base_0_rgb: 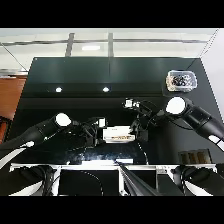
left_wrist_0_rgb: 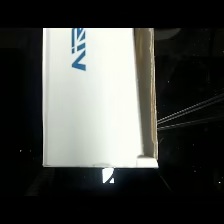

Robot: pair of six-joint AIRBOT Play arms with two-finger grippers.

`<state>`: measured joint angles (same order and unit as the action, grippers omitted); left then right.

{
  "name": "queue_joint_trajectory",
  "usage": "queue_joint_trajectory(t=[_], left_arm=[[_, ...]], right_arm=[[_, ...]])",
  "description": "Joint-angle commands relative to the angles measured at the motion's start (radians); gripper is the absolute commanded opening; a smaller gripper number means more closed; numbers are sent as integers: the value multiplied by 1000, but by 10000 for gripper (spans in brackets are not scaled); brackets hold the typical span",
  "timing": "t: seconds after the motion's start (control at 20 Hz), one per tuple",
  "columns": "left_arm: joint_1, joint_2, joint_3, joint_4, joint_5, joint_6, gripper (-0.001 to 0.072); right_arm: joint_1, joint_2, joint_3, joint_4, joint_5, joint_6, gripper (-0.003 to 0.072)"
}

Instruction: Fold the box and place the chain.

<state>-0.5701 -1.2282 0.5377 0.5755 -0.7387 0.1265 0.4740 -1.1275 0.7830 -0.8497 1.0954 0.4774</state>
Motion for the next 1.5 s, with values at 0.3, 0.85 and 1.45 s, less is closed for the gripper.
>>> queue_joint_trajectory(t=[0.3,0.85,1.45], left_arm=[[0,0,1,0,0,0,273],[0,0,1,0,0,0,273],[0,0,1,0,2,1,273]], right_arm=[[27,-2,0,-23,-11,17,250],[27,-2,0,-58,19,66,332],[78,-35,2,-72,-23,142,331]])
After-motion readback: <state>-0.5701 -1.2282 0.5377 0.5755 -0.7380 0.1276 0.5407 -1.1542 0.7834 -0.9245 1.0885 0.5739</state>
